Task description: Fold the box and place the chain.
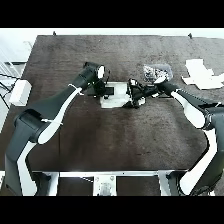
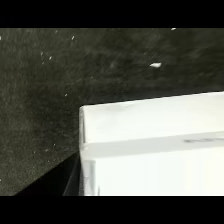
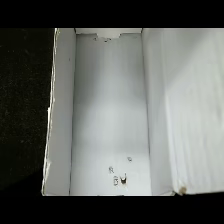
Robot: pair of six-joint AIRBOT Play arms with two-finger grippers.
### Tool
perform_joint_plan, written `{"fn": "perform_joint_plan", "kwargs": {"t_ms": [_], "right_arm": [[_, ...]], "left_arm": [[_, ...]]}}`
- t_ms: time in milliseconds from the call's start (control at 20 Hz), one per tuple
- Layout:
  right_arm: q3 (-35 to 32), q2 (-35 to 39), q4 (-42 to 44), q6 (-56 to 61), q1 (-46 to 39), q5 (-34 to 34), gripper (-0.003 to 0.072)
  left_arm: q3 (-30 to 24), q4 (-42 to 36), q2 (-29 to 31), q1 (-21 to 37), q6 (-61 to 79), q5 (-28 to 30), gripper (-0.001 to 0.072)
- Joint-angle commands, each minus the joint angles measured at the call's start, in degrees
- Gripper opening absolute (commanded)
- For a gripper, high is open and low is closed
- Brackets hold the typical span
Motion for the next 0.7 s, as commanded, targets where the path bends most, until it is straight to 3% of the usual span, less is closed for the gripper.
{"fn": "perform_joint_plan", "kwargs": {"t_ms": [0,50,100,400,650], "right_arm": [[0.0,0.0,0.0,0.0,0.0,0.1,0.0585],[0.0,0.0,0.0,0.0,0.0,0.1,0.0585],[0.0,0.0,0.0,0.0,0.0,0.1,0.0584],[0.0,0.0,0.0,0.0,0.0,0.1,0.0585],[0.0,0.0,0.0,0.0,0.0,0.1,0.0585]], "left_arm": [[2.8,0.2,0.2,0.9,0.8,-2.9,0.0508],[3.3,0.0,0.6,1.4,0.9,-4.6,0.0636],[3.4,0.0,1.2,2.0,1.4,-5.9,0.072],[3.7,-0.1,7.9,5.5,16.6,-7.2,0.072],[3.1,-1.6,12.7,5.5,39.4,0.8,0.072]]}}
